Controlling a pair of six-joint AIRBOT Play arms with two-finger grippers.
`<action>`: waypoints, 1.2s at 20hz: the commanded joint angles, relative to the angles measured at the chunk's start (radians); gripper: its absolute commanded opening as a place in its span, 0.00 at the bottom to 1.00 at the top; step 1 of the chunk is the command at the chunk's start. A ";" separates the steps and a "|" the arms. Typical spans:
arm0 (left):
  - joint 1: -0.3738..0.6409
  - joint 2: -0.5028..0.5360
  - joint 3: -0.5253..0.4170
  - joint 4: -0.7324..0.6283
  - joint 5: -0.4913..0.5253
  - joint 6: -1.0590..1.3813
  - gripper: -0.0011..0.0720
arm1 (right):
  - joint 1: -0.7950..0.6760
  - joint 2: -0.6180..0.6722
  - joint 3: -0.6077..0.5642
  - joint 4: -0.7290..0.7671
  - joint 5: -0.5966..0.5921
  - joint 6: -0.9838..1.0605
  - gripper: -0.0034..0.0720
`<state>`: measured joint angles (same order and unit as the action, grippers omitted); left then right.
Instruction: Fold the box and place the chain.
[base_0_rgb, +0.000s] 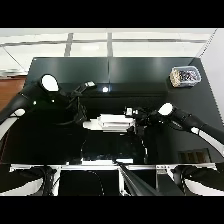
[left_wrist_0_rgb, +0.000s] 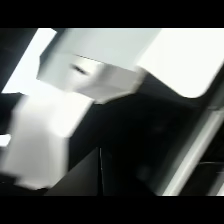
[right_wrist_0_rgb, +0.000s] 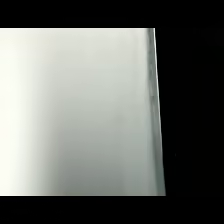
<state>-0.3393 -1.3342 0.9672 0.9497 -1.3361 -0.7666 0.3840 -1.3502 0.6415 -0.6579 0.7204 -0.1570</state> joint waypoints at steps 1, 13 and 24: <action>-0.039 0.011 -0.130 -0.293 0.037 0.065 0.05 | 0.000 -0.001 -0.001 0.002 -0.011 -0.001 0.37; -0.067 -0.129 -0.165 -0.505 0.644 0.160 0.05 | 0.001 -0.001 -0.001 0.002 -0.010 -0.001 0.37; 0.084 0.177 -0.193 -0.394 0.470 0.176 0.05 | 0.001 -0.001 -0.001 0.002 -0.010 -0.001 0.37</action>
